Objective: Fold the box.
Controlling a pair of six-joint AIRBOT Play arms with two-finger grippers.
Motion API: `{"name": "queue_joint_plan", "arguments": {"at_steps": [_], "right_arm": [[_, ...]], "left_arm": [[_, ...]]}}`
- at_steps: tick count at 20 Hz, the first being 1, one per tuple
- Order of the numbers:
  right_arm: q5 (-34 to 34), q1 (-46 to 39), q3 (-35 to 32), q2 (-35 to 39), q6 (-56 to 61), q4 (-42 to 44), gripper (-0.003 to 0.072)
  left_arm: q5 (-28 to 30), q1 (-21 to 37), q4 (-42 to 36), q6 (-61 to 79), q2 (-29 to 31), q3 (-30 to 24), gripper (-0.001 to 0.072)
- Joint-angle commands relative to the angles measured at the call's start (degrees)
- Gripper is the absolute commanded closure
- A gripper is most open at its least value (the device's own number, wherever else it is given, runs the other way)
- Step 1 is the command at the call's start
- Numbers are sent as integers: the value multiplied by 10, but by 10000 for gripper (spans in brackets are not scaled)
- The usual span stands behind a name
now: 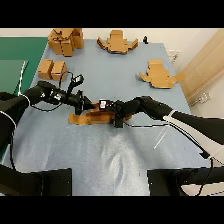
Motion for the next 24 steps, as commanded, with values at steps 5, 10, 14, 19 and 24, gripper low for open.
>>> {"name": "queue_joint_plan", "arguments": {"at_steps": [5,10,14,19,24], "right_arm": [[0,0,11,0,0,23,94],[-17,0,12,-5,0,26,94],[-23,0,12,-8,1,28,94],[-34,-1,12,-8,1,28,95],[-34,-1,12,-8,2,28,95]], "left_arm": [[-1,0,0,0,0,0,691],[-1,0,0,0,0,0,691],[0,1,-1,-19,2,6,181],[-22,11,20,-65,13,43,162],[-52,81,106,-191,70,65,331]]}}
